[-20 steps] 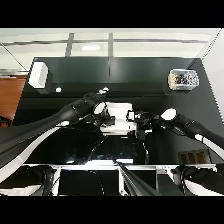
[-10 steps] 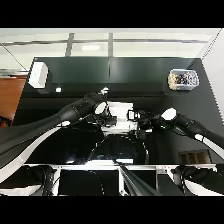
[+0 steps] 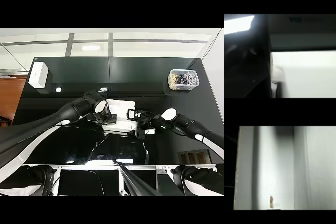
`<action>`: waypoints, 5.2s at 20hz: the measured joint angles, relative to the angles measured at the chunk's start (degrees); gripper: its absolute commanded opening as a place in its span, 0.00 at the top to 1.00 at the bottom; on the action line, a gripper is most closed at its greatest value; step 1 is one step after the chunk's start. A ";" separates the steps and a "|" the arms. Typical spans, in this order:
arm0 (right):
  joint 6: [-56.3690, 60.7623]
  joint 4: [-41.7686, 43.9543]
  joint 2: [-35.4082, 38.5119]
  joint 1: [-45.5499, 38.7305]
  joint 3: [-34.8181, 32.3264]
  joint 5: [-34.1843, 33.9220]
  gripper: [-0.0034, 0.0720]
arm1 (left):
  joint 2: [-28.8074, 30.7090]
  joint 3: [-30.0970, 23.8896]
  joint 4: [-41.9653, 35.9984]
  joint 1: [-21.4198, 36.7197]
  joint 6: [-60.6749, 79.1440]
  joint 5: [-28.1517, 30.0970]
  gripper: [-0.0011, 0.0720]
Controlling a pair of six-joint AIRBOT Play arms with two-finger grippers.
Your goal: Fold the box and place the chain.
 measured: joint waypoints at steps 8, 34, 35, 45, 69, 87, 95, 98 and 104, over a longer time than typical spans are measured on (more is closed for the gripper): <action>2.75 -11.21 6.05 -0.13 0.00 0.35 0.07 | -0.11 -0.02 2.27 -0.11 -0.76 -1.25 0.95; 10.78 -0.35 4.20 4.17 0.00 -1.01 0.77 | -0.55 -0.04 2.80 -0.11 -1.53 -1.81 0.95; 11.17 -0.17 4.09 4.28 0.00 -1.11 0.60 | -0.55 -0.07 2.75 -0.11 -1.53 -1.81 0.95; 17.40 0.07 4.13 4.07 0.00 -1.22 0.93 | -0.55 -0.04 2.58 -0.11 -1.60 -1.92 0.95; 72.59 2.86 7.45 -23.28 -10.01 17.79 0.93 | -0.55 -0.04 2.58 -0.07 -5.31 -3.23 0.95; 75.14 6.12 4.70 -9.44 1.29 18.27 0.26 | -0.55 -0.04 2.75 -0.07 -5.35 -3.41 0.95; 96.54 -12.70 4.57 1.44 9.22 13.07 0.36 | -0.55 -0.04 2.84 -0.07 -5.31 -3.37 0.95; 103.89 -20.26 3.72 4.26 11.43 12.44 0.36 | -0.55 -0.04 2.95 -0.04 -5.31 -3.26 0.95; 117.20 -31.71 -1.18 10.10 18.03 13.44 0.42 | -0.55 -0.04 3.04 -0.04 -5.31 -3.04 0.95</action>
